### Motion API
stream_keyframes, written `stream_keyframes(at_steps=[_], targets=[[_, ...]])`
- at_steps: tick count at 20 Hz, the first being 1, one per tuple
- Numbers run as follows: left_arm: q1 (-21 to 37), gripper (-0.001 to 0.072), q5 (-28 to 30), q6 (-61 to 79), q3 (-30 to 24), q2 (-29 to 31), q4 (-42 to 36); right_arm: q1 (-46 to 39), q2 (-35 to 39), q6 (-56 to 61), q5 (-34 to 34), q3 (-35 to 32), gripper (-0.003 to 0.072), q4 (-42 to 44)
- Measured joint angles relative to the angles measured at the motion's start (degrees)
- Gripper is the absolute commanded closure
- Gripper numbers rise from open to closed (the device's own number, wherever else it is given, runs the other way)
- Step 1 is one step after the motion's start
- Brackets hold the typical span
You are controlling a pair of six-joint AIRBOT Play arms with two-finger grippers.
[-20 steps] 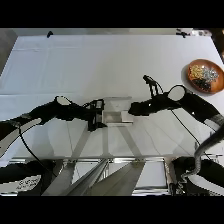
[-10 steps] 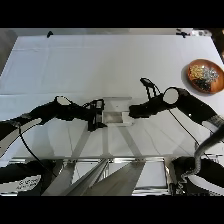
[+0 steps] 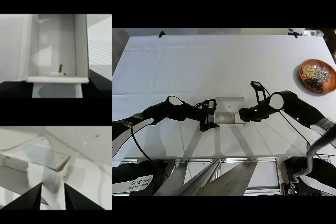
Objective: Fold the box and place the chain.
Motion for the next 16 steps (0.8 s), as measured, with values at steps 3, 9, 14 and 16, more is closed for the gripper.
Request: stream_keyframes(at_steps=[3,9,14,16], targets=[[0.0,0.0434,0.0,0.0,0.0,0.0,-0.02,2.03,0.0,4.42,-2.16,0.02,0.0432,-2.36],[0.0,0.0434,0.02,0.07,0.0,0.0,0.0,4.07,-0.13,11.78,-5.2,0.04,0.0436,-6.91],[0.0,0.0434,0.02,0.2,0.0,0.0,0.02,5.7,-2.47,15.15,-5.75,0.11,0.0436,-9.92],[0.0,0.0434,0.04,0.2,0.0,0.0,0.02,6.73,-3.63,16.31,-5.49,0.35,0.0437,-10.82]])
